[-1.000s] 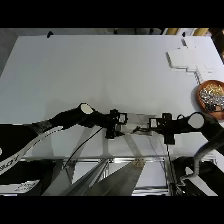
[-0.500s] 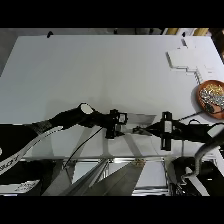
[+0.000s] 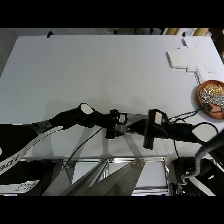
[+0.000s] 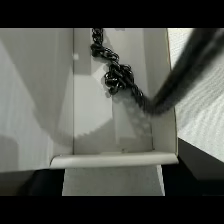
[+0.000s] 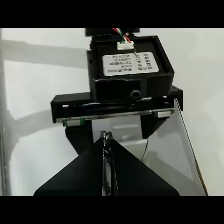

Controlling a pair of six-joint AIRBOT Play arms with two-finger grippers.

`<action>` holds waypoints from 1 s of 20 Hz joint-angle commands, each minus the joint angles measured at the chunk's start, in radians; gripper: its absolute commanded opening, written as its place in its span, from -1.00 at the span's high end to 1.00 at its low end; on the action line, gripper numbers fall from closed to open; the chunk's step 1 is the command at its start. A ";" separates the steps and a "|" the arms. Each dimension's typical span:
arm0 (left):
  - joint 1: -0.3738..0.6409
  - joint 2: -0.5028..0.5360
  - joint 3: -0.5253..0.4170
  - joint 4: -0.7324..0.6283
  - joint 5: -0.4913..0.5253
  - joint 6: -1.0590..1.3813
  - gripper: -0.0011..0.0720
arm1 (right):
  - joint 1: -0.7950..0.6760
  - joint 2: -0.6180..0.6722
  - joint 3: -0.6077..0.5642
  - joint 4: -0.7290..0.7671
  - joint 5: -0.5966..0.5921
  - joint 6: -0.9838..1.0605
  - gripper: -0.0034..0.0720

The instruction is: Fold the box and place the chain.

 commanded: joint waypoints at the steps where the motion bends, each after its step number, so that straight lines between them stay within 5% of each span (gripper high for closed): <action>1: 0.001 0.000 0.000 0.000 0.000 0.000 0.03 | 0.057 -0.044 0.000 -0.048 -0.089 0.085 0.67; 3: 0.001 0.000 0.000 0.000 0.000 0.000 0.03 | 0.057 -0.015 0.002 -0.107 -0.087 0.138 0.42; 7: 0.001 0.000 0.000 0.000 0.000 0.000 0.03 | 0.028 0.082 0.096 -0.435 0.084 0.317 0.43; 12: 0.001 0.000 0.000 0.000 0.000 0.000 0.03 | -0.252 0.188 0.151 -0.657 0.340 0.288 0.45; 16: 0.001 0.000 0.000 0.000 0.000 0.000 0.03 | -0.458 0.113 0.127 -0.661 0.335 0.125 0.51; 20: 0.001 0.000 0.000 0.000 0.000 0.000 0.03 | -0.488 -0.068 0.116 -0.653 0.305 -0.089 0.45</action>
